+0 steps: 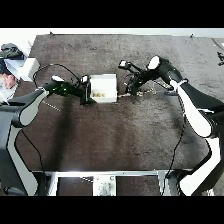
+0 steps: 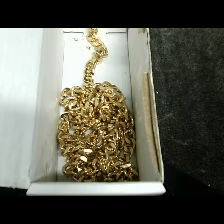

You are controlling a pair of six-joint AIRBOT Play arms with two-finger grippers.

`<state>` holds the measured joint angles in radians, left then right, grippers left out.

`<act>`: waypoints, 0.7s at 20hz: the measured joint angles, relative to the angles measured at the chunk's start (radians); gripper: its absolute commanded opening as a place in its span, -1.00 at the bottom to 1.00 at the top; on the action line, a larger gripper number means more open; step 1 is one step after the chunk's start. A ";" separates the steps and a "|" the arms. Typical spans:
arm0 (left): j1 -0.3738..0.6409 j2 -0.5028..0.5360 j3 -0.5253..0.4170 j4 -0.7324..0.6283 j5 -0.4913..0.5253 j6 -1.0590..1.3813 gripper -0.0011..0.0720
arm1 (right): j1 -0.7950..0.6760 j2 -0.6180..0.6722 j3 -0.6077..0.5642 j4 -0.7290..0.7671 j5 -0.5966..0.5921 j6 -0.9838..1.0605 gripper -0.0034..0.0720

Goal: Fold the box and place the chain.

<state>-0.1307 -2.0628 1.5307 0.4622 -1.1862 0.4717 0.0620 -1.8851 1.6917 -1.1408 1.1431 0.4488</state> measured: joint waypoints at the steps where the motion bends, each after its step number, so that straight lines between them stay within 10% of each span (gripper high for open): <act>1: 0.000 0.000 0.000 0.000 0.000 0.000 0.14 | -0.002 -0.012 -0.001 0.001 -0.005 -0.023 -0.18; 14: 0.000 0.000 0.000 0.000 0.000 0.000 0.14 | -0.007 -0.124 0.078 -0.017 0.039 -0.133 -0.35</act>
<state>-0.1307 -2.0628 1.5307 0.4622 -1.1862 0.4717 0.0547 -2.0094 1.7695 -1.1576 1.1824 0.3161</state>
